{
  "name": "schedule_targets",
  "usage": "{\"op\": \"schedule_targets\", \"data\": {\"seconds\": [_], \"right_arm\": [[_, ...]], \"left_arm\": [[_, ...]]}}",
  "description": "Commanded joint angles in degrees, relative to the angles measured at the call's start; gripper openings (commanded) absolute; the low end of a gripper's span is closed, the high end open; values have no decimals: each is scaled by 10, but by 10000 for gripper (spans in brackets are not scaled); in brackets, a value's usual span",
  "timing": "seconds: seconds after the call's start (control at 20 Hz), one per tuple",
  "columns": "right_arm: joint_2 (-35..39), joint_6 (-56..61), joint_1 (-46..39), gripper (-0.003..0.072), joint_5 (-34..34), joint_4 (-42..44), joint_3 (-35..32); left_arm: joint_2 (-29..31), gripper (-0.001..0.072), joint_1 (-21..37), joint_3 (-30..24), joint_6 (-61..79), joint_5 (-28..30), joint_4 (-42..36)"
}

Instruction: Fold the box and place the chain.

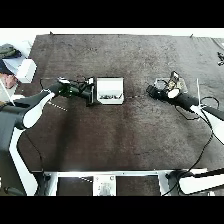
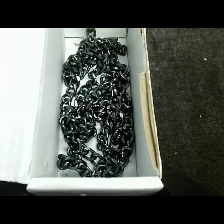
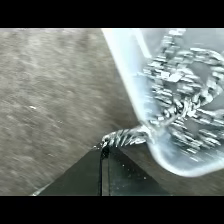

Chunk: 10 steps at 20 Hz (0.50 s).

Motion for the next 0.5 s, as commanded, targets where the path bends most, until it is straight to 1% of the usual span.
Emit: {"op": "schedule_targets", "data": {"seconds": [0.0, 0.15, 0.25, 0.35, 0.45], "right_arm": [[22, -6, 42, -14, 16, 14, 15], [127, -38, 115, -14, 15, 12, 15], [181, -38, 161, -14, 14, 11, 15], [215, -38, 205, -14, 1, 12, 17], [228, -37, 254, -14, -35, 13, 19]], "left_arm": [[0, 285, 0, 0, 0, 0, 0], [0, 285, 0, 0, 0, 0, 0], [0, 285, 0, 0, 0, 0, 0], [0, 284, 0, 0, 0, 0, 0], [0, 285, 0, 0, 0, 0, 0]]}}
